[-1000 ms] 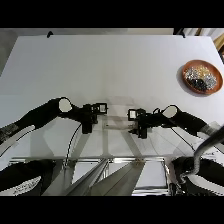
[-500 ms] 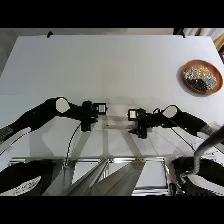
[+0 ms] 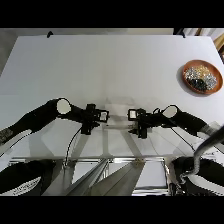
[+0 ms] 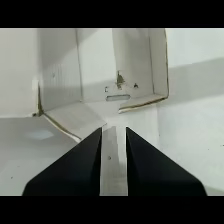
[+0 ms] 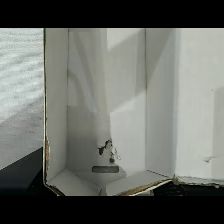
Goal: Fold the box and place the chain.
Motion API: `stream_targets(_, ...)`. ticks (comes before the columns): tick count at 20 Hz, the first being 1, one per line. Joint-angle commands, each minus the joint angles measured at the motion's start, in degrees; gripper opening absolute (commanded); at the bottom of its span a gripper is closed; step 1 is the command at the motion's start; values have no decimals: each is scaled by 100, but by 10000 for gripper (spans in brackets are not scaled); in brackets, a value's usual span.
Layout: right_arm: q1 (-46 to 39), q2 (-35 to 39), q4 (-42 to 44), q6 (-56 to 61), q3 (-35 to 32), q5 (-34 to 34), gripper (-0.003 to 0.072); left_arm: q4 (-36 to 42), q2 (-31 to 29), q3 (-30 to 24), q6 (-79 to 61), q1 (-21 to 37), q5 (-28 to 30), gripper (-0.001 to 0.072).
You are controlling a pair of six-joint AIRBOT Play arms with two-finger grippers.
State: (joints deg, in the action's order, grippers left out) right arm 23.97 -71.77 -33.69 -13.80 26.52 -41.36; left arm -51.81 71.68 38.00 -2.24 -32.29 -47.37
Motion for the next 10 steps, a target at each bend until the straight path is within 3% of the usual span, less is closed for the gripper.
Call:
stream_targets(1,2,4,2,0,4,0,301,57,-4,0,-101,-33,4,165)
stream_targets(2,2,4,0,0,4,0,301,103,-4,0,-101,-33,24,137)
stream_targets(8,2,4,2,0,4,0,301,354,4,0,-103,-247,404,136)
stream_targets(10,2,4,0,0,2,0,301,330,2,0,-46,-271,295,136)
